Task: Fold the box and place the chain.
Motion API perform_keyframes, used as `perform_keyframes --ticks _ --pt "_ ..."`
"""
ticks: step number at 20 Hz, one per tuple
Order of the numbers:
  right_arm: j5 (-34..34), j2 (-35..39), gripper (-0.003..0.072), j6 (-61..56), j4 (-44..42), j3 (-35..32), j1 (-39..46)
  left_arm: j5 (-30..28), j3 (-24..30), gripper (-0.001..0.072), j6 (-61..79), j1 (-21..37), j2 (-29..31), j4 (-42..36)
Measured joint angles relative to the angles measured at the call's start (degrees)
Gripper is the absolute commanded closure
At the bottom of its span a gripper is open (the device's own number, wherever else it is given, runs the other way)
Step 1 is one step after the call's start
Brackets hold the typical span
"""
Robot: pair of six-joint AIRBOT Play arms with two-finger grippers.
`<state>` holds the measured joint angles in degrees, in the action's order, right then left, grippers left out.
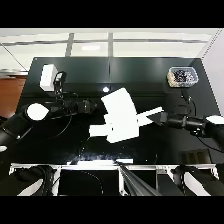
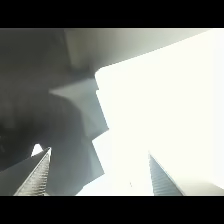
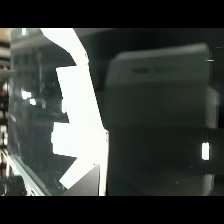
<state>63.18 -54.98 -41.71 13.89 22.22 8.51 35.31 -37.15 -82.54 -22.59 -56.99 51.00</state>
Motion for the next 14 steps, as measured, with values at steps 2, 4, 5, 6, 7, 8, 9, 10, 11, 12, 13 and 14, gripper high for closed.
perform_keyframes --ticks 2,4,5,6,7,8,9,10,11,12,13,14 --pt "-0.3 0.3 0.064 2.1 -0.2 -0.2 -1.0 4.3 0.0 0.0004 1.9 0.8 -2.1 -3.3" --pt "-0.6 0.4 0.0639 3.4 -0.1 -0.4 -1.6 7.1 0.0 0.0004 5.6 2.4 -4.4 -7.8" --pt "-0.6 0.5 0.0639 3.8 0.0 -0.4 -1.7 8.7 0.0 0.0003 8.5 3.8 -5.8 -11.0" --pt "-0.7 0.5 0.064 4.1 0.0 -0.5 -1.9 9.9 0.0 0.0004 11.6 5.1 -7.3 -14.1" --pt "-0.7 0.5 0.064 4.3 0.0 -0.5 -1.9 11.3 0.0 0.0003 15.4 6.7 -8.9 -17.6" --pt "-0.5 0.5 0.0639 4.5 0.0 -0.5 -2.0 12.6 0.0 0.0004 19.3 8.0 -10.7 -21.3" --pt "-0.4 0.5 0.0639 4.7 0.0 -0.5 -2.1 13.9 0.0 0.0004 22.7 9.0 -12.5 -24.3" --pt "-0.2 0.5 0.0639 4.8 0.0 -0.5 -2.1 14.7 -0.1 0.0004 25.7 9.6 -14.2 -27.1" --pt "0.1 0.5 0.0639 4.9 0.0 -0.5 -2.1 15.2 -0.2 0.0003 28.5 9.9 -16.2 -29.4" --pt "0.2 0.5 0.064 4.9 0.0 -0.5 -2.2 15.7 -0.4 0.0003 30.9 9.8 -18.1 -31.3" --pt "0.3 0.5 0.064 5.0 0.0 -0.5 -2.2 16.1 -0.8 0.0003 32.6 9.5 -19.7 -32.9" --pt "0.4 0.5 0.0639 5.0 0.0 -0.5 -2.2 16.2 -1.2 0.0003 34.0 9.0 -21.4 -33.9"
